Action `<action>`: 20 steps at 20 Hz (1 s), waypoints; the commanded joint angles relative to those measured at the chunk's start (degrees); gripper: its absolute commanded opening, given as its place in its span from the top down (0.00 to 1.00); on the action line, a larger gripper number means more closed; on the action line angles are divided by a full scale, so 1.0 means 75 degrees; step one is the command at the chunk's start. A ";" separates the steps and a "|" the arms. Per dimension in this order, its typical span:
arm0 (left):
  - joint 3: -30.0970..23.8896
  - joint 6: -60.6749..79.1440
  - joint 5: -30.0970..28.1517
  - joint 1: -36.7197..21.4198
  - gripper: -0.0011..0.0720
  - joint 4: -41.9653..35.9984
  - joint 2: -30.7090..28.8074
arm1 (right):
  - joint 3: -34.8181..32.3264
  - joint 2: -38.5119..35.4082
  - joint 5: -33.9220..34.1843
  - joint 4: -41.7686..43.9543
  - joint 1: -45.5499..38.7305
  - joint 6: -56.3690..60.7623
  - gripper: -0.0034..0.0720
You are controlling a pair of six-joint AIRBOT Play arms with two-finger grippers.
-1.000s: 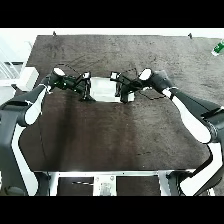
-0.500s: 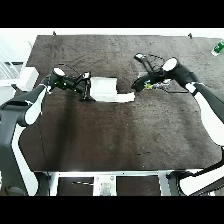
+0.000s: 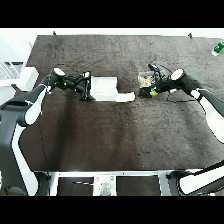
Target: Fold the box and place the chain.
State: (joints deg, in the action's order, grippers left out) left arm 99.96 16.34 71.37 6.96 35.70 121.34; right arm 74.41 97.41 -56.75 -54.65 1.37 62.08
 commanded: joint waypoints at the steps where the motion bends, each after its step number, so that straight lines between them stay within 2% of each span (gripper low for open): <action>1: 0.0003 0.0006 -0.0003 -0.0006 0.31 -0.0026 -0.0006 | -0.0545 0.0000 0.0670 0.0443 0.0012 0.0122 0.94; 8: 0.0003 -0.0003 0.0163 -0.0006 0.31 -0.0032 -0.0003 | -0.0565 0.0300 0.1099 0.1209 0.0469 0.0117 0.94; 14: -0.0003 0.0020 0.0187 -0.0006 0.31 -0.0032 -0.0003 | -0.0562 0.0364 0.1448 0.2527 0.0912 -0.0396 0.94; 20: -0.0006 0.0020 0.0157 -0.0006 0.31 -0.0026 0.0015 | -0.0396 0.0321 0.1163 0.2987 0.1297 -0.0388 0.94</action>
State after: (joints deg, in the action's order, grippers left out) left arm 99.94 16.49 72.66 6.92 35.46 121.34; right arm 70.78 100.07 -46.87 -34.44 10.00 59.42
